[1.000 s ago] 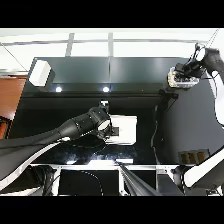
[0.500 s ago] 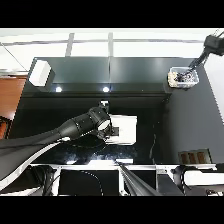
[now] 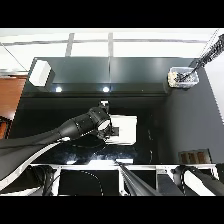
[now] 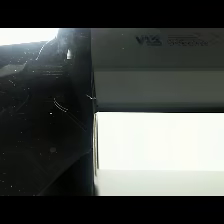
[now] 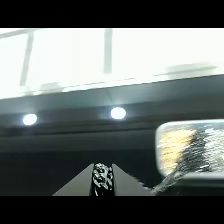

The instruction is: Fold the box and place the chain.

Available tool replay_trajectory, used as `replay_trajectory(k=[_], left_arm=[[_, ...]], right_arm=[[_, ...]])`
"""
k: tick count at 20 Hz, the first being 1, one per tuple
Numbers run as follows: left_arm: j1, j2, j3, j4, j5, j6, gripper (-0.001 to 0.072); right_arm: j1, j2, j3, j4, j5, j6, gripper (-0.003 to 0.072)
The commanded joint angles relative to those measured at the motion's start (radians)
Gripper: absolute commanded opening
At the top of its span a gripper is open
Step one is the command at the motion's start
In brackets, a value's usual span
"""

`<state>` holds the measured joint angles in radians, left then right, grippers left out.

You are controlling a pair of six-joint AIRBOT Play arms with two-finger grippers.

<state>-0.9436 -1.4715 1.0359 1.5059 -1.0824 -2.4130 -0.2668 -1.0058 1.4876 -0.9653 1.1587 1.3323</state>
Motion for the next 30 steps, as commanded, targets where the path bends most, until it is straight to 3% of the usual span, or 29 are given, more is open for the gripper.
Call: replay_trajectory(k=[1,7,11,16,19,22,26,30], left_arm=[[0.000,-0.001,0.000,0.000,0.000,0.000,0.0030],[0.000,-0.001,0.000,0.000,0.000,0.000,0.0030],[0.000,-0.001,0.000,0.000,0.000,0.000,0.0030],[0.000,-0.001,0.000,0.000,0.001,0.000,0.0030],[0.000,-0.001,0.000,0.000,0.001,0.000,0.0030],[0.000,-0.001,0.000,0.000,0.000,0.000,0.0030],[0.000,-0.001,0.000,0.000,0.000,0.000,0.0030],[0.000,-0.001,0.000,0.000,0.001,0.000,0.0030]], right_arm=[[0.071,0.212,-0.154,0.030,0.060,-0.024,0.0012],[0.114,0.377,-0.407,0.167,0.232,-0.013,0.0011],[0.179,0.378,-0.549,0.197,0.230,-0.035,0.0011],[0.280,0.377,-0.636,0.260,0.238,-0.035,0.0011],[0.376,0.364,-0.739,0.343,0.159,-0.034,0.0011],[0.505,0.314,-0.814,0.418,0.003,-0.040,0.0012],[0.671,0.192,-0.816,0.428,-0.147,-0.047,0.0012],[0.732,0.101,-0.816,0.356,-0.179,-0.047,0.0013]])
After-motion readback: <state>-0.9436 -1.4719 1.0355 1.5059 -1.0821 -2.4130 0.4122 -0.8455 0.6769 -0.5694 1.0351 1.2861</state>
